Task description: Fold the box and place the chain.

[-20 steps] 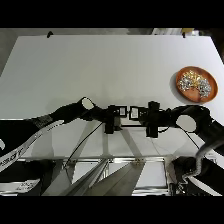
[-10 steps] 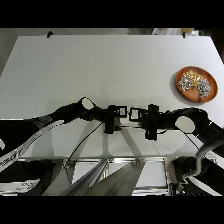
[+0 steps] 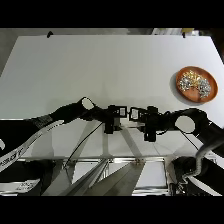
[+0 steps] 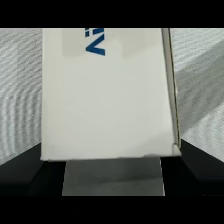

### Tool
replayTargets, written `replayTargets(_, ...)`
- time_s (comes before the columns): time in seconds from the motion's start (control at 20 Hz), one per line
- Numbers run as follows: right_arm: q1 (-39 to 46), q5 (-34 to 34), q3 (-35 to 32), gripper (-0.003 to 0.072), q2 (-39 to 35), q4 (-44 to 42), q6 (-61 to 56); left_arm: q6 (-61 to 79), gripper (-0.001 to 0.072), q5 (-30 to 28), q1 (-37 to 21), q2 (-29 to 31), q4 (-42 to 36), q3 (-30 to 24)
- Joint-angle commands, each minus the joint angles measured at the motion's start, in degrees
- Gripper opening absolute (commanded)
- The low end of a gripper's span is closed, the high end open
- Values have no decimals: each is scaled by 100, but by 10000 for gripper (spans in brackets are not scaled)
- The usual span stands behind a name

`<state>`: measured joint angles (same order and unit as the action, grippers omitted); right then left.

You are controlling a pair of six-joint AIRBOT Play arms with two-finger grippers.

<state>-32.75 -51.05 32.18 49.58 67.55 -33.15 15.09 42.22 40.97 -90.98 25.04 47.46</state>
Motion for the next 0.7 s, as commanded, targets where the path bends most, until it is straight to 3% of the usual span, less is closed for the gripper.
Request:
replayTargets(0.0, -2, -55, 11, 231, -7, -114, 0, -4, 390, 0, -2, -2, -11, 2)
replayTargets(0.15, 2, 9, 13, 42, -7, -186, 7, -4, 390, 0, -2, -2, -11, 4)
replayTargets(0.65, 2, 203, 11, 17, -2, -177, -2, -4, 390, 0, -2, -2, -13, 2)
